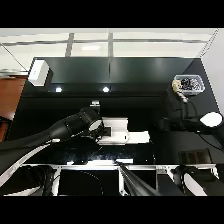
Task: Fold the box and place the chain.
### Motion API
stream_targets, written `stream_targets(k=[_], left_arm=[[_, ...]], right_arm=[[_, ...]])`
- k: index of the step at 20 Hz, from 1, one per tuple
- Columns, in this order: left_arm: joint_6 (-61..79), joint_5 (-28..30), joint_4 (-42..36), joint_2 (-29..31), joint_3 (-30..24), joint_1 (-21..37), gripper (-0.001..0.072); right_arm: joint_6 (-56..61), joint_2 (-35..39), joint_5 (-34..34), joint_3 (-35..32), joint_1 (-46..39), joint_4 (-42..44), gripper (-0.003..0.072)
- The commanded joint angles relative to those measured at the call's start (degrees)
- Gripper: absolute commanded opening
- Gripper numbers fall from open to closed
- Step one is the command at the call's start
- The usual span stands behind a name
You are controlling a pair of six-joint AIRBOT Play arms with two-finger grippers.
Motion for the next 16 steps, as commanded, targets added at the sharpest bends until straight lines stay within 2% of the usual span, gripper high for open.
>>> stream_targets(k=[1,4,7,11,13,14,16], left_arm=[[0.1,-0.1,0.1,0.0,0.0,0.0,0.0029],[0.0,0.0,-0.1,0.0,0.0,0.0,0.0029],[0.0,0.3,-0.1,0.0,0.0,0.1,0.0029],[0.1,1.1,-0.1,0.0,0.0,0.1,0.0029],[0.1,1.1,-0.2,0.0,0.0,0.1,0.0029],[0.1,1.1,-0.3,0.0,0.0,0.1,0.0029],[0.1,1.2,-0.3,0.0,0.0,0.1,0.0029]], right_arm=[[16.0,-2.5,4.4,-2.5,-8.6,-2.2,0.005],[15.2,-11.2,6.9,-3.4,-5.9,1.0,0.0049],[6.9,-17.8,6.9,-3.4,0.0,12.3,0.005],[-3.6,-23.9,7.1,-3.4,8.1,22.0,0.005],[-9.6,-24.1,8.2,-3.3,9.8,27.2,0.0051],[-11.8,-24.1,10.2,-2.6,9.8,29.3,0.0113],[-14.5,-24.1,16.3,0.7,9.7,30.2,0.0497]])
